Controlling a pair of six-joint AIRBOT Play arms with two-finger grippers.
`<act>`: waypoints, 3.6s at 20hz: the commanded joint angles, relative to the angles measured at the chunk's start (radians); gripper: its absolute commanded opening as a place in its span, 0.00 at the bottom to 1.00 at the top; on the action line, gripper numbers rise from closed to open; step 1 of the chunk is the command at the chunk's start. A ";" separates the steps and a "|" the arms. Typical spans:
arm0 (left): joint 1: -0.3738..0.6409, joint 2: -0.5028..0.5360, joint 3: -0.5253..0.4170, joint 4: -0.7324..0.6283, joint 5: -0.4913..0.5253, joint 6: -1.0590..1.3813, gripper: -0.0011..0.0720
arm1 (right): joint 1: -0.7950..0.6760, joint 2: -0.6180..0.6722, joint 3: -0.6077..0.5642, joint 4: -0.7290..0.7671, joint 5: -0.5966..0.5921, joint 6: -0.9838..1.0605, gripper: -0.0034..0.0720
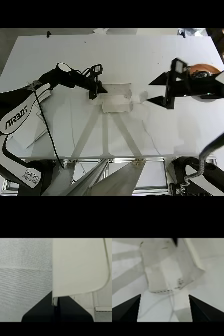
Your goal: Fold the box and place the chain.
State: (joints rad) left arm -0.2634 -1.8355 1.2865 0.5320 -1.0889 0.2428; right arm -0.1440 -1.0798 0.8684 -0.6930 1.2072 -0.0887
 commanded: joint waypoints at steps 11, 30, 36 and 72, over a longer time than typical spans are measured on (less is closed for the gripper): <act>0.000 0.000 0.001 0.000 0.000 0.000 0.03 | 0.079 -0.317 -0.032 -0.106 -0.161 -0.107 0.96; 0.000 0.000 0.001 0.000 0.000 0.000 0.03 | 0.175 -0.418 -0.090 0.201 -0.397 -0.284 0.96; 0.000 0.000 0.001 0.000 0.000 0.000 0.03 | 0.175 -0.412 -0.089 0.199 -0.408 -0.105 0.96; 0.000 0.000 0.001 0.000 0.000 0.000 0.03 | 0.100 -0.615 0.167 0.223 -0.170 -0.314 0.96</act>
State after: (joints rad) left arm -0.2634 -1.8355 1.2865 0.5320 -1.0885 0.2428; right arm -0.0437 -1.6611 1.0027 -0.4393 0.9783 -0.3981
